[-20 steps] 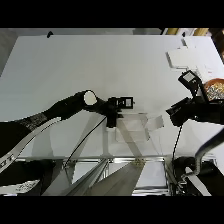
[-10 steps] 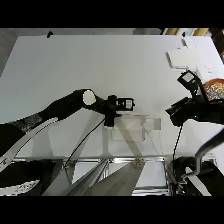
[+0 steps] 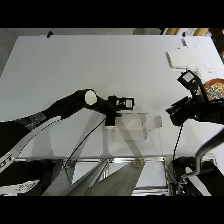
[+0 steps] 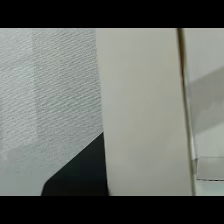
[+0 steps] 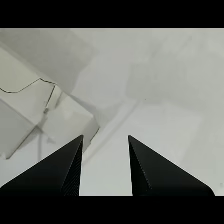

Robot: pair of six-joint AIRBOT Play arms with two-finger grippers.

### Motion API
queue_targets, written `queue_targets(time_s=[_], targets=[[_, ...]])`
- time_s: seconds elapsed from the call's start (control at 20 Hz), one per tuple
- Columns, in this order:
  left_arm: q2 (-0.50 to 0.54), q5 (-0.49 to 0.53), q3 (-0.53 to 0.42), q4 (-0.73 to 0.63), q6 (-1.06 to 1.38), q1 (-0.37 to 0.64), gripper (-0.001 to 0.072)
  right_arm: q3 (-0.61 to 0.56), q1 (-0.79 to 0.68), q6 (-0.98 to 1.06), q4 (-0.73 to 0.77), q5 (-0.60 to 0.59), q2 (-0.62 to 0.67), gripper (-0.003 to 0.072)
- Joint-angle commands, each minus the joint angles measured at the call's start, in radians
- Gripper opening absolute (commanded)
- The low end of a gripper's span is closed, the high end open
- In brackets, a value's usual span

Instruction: Fold the box and place the chain.

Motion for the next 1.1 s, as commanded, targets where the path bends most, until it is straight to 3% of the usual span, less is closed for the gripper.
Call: queue_targets(time_s=[0.0,1.05], targets=[[-0.005,-0.002,0.000,0.005,-0.012,0.000,0.0007,0.000,0.001,-0.014,0.001,0.000,0.001,0.0320],[-0.005,-0.003,0.000,-0.018,-0.001,0.000,0.0004,-0.001,0.001,-0.016,0.000,0.000,0.001,0.0320]])
